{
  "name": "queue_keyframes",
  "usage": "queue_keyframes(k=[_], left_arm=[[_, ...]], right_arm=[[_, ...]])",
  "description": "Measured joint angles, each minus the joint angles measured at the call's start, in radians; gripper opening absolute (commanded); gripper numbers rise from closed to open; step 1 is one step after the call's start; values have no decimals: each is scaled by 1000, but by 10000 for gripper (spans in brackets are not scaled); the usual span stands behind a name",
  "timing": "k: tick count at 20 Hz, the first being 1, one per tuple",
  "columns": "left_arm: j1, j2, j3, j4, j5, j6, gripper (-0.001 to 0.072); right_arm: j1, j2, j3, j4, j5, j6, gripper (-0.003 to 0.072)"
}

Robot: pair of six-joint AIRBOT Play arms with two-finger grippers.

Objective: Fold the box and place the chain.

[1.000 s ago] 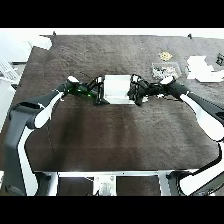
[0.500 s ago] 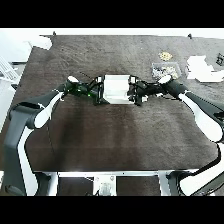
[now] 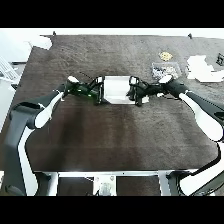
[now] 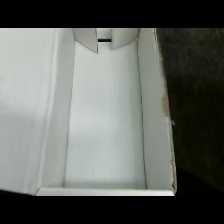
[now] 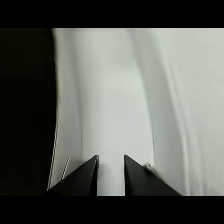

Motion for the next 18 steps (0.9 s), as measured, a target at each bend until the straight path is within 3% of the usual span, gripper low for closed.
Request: queue_keyframes(k=[5,6,11,12,14,16,18], left_arm=[[3,2,0,-1,2,-9,351],[5,1,0,-1,6,-10,350],[5,2,0,2,6,-11,351],[5,2,0,3,6,-11,351],[5,2,0,8,4,-11,350],[5,2,0,8,4,-11,351],[5,2,0,8,4,-12,351]], right_arm=[[-33,3,6,-15,0,1,160],[-35,3,8,-16,-3,1,200],[-45,3,9,-19,1,0,248],[-45,3,9,-18,1,0,307],[-47,3,10,-19,-4,0,346],[-47,3,10,-12,-7,0,534],[-44,3,10,1,-5,-1,501]])
